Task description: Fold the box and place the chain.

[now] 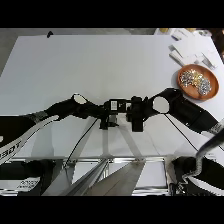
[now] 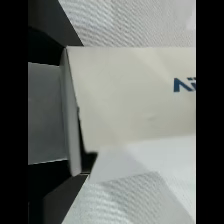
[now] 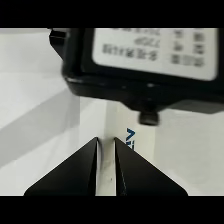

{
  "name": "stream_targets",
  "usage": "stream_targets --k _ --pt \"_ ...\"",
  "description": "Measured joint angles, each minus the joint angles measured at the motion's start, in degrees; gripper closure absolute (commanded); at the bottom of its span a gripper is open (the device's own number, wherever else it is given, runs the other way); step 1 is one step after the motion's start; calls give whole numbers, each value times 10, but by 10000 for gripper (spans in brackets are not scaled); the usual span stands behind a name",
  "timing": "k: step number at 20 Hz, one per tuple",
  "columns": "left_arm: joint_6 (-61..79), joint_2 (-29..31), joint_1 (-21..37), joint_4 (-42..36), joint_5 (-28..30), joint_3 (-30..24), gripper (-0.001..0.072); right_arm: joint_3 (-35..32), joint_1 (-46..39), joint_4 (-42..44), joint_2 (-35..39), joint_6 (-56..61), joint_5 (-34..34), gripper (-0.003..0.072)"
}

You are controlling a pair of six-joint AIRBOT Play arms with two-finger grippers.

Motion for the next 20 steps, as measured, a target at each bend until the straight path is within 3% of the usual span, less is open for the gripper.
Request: stream_targets --k 20 --pt "0 0 0 0 -1 0 561 -27 0 -9 24 45 -57 623"
